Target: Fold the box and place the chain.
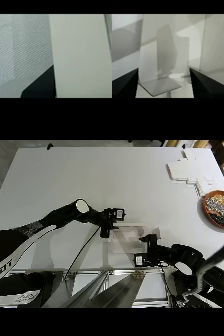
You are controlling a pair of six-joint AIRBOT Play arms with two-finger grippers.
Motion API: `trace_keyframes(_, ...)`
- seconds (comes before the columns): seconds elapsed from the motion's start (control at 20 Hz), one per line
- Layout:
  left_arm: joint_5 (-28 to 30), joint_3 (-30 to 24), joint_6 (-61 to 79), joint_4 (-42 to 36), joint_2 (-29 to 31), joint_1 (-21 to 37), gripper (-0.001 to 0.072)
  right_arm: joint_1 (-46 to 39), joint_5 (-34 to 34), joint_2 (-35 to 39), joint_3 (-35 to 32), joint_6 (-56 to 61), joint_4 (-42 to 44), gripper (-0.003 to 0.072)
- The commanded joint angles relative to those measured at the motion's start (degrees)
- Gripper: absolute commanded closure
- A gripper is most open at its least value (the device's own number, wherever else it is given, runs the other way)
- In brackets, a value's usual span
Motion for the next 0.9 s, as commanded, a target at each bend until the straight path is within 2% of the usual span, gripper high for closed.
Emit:
trace_keyframes(0.0, 0.02, -0.02, 0.0, 0.0, -0.02, -0.04, 0.0697, -4.83, 0.33, -1.6, 3.43, 0.39, 1.6, 0.0001)
trace_keyframes(0.1, 0.02, -0.02, 0.0, 0.0, -0.02, -0.04, 0.0697, -9.2, 1.66, -1.62, 5.29, 0.28, 3.89, 0.0001)
trace_keyframes(0.35, 0.02, -0.02, 0.0, -0.02, -0.02, -0.04, 0.0697, -14.08, 9.11, -1.75, 8.59, -4.42, 7.06, 0.0002)
trace_keyframes(0.55, 0.02, -0.02, 0.0, -0.02, -0.02, -0.04, 0.0697, -21.05, 10.82, -2.62, 8.68, -16.28, 18.95, 0.0002)
trace_keyframes(0.65, 0.02, -0.02, 0.0, -0.02, -0.02, -0.04, 0.0697, -23.39, 11.06, -4.7, 8.68, -22.75, 25.79, 0.0002)
trace_keyframes(0.85, 0.02, -0.02, 0.0, -0.02, -0.02, -0.04, 0.0697, -29.07, 15.15, -10.75, 9.29, -33.86, 33.86, 0.0002)
